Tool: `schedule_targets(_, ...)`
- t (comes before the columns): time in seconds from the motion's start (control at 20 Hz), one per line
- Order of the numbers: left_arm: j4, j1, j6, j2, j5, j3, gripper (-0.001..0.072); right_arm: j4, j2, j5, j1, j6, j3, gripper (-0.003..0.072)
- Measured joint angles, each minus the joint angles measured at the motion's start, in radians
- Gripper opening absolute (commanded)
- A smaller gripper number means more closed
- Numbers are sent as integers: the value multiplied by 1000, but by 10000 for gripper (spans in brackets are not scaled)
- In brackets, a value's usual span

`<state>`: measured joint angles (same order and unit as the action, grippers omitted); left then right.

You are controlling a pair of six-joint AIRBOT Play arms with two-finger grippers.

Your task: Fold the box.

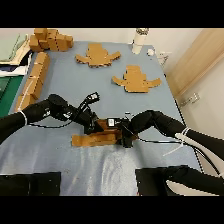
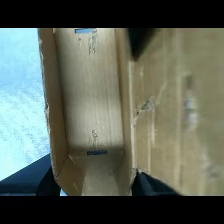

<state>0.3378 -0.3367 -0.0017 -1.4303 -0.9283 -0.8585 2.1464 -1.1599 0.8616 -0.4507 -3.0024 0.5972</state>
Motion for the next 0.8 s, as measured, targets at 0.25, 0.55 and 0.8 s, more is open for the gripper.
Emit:
schedule_targets(0.25,44,69,-138,59,-26,-2,489,-1,0,-1,0,0,0,507)
schedule_targets(0.55,272,108,-578,152,-240,-1,13,-3,0,-5,0,0,0,507)
schedule_targets(0.8,233,23,-847,152,-314,-6,13,-3,0,-6,0,0,0,507)
